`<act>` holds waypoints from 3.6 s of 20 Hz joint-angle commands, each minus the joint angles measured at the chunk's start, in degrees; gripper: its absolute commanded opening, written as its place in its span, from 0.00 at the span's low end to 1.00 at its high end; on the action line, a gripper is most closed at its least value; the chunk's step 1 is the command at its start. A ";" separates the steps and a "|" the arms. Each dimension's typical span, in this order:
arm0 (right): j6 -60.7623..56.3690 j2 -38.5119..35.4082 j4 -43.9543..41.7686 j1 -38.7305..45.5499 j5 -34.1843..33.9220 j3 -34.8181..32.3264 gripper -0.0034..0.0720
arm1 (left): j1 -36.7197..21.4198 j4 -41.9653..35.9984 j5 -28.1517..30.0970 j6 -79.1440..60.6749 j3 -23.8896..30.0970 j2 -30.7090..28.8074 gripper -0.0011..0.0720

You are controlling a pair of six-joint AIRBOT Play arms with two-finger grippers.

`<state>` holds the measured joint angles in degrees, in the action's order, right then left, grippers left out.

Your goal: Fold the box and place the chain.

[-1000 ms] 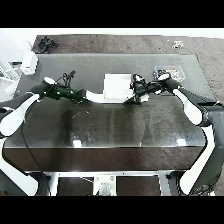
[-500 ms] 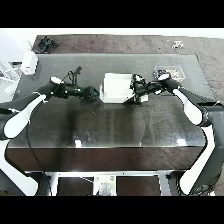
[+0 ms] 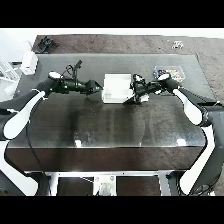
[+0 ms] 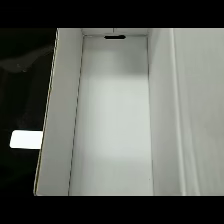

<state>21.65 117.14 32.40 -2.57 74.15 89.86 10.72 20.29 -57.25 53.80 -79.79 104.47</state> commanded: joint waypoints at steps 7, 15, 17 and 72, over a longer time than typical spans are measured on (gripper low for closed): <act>0.00 0.00 -0.02 0.02 0.02 -0.02 0.88 | 3.17 4.20 0.85 11.61 -0.55 -0.20 0.58; 0.00 0.00 -0.02 0.02 0.00 -0.02 0.88 | 7.65 26.60 -0.66 37.07 -7.50 -1.36 0.57; 0.00 0.00 -0.02 0.02 0.02 -0.02 0.88 | 8.68 30.75 -0.96 41.33 -9.05 -1.36 0.58; 0.00 0.00 -0.02 0.02 0.00 -0.02 0.88 | 21.35 60.15 -19.91 70.90 -38.42 13.86 0.57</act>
<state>21.65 117.14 32.40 -2.52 74.15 89.86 31.77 80.16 -76.09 124.33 -117.16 117.69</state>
